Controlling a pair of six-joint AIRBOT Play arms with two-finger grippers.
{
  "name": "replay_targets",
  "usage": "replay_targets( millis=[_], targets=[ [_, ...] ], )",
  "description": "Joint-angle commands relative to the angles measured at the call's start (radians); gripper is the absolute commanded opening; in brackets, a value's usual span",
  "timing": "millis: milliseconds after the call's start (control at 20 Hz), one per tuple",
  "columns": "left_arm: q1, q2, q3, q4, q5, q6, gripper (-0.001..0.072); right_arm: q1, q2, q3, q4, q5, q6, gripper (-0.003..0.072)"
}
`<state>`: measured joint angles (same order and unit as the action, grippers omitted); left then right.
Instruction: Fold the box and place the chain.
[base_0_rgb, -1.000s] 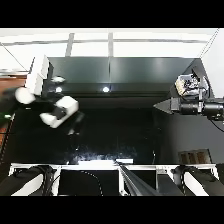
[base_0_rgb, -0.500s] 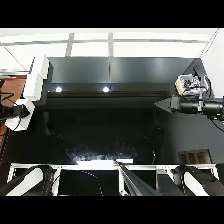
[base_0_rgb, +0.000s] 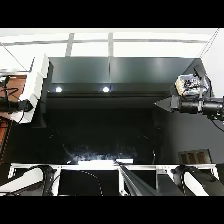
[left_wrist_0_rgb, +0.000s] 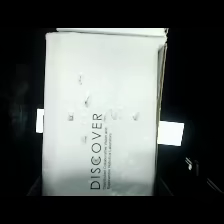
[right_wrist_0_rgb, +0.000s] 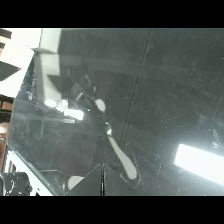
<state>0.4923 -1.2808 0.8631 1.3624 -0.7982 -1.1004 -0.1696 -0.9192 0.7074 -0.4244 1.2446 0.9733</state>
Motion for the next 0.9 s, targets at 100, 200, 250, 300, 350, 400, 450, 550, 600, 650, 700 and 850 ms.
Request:
replay_targets(
  millis=[100,200,250,300,350,400,450,550,600,650,700,850],
  targets=[
    [-0.011,-0.051,0.067,-0.013,0.045,-0.005,0.0711,-0.001,0.0,0.001,0.001,-0.023,0.017,0.0018],
    [-0.016,-0.027,0.127,-0.01,0.005,-0.006,0.0711,-0.001,0.0,0.001,0.005,-0.051,0.019,0.0018],
    [-0.019,-0.011,0.173,-0.012,-0.028,-0.007,0.0711,-0.001,0.0,0.008,-0.001,-0.071,0.018,0.0018],
    [-0.019,0.004,0.223,-0.018,-0.069,-0.008,0.071,-0.001,0.0,0.031,-0.036,-0.094,0.021,0.0019],
    [-0.019,0.021,0.278,-0.045,-0.12,-0.012,0.0709,-0.001,0.0,0.071,-0.09,-0.103,0.037,0.0019],
    [-0.019,0.039,0.325,-0.074,-0.165,-0.014,0.0708,-0.001,0.0,0.129,-0.169,-0.097,0.064,0.0019],
    [-0.019,0.061,0.37,-0.103,-0.209,-0.02,0.0693,-0.001,0.0,0.206,-0.272,-0.068,0.103,0.0019],
    [-0.019,0.111,0.441,-0.129,-0.315,-0.119,0.0194,-0.001,0.008,0.351,-0.489,0.025,0.197,0.0018],
    [-0.019,0.151,0.449,-0.147,-0.356,-0.146,0.0027,0.0,0.027,0.39,-0.579,0.051,0.238,0.0017],
    [-0.031,0.209,0.422,-0.202,-0.352,-0.15,0.0026,0.002,0.064,0.396,-0.652,0.055,0.257,0.0017],
    [-0.056,0.275,0.378,-0.23,-0.328,-0.144,0.0026,0.005,0.103,0.389,-0.705,0.053,0.259,0.0016],
    [-0.187,0.544,0.137,-0.253,-0.191,-0.144,0.0027,0.039,0.266,0.253,-0.747,-0.154,0.232,0.0017]
  ],
)
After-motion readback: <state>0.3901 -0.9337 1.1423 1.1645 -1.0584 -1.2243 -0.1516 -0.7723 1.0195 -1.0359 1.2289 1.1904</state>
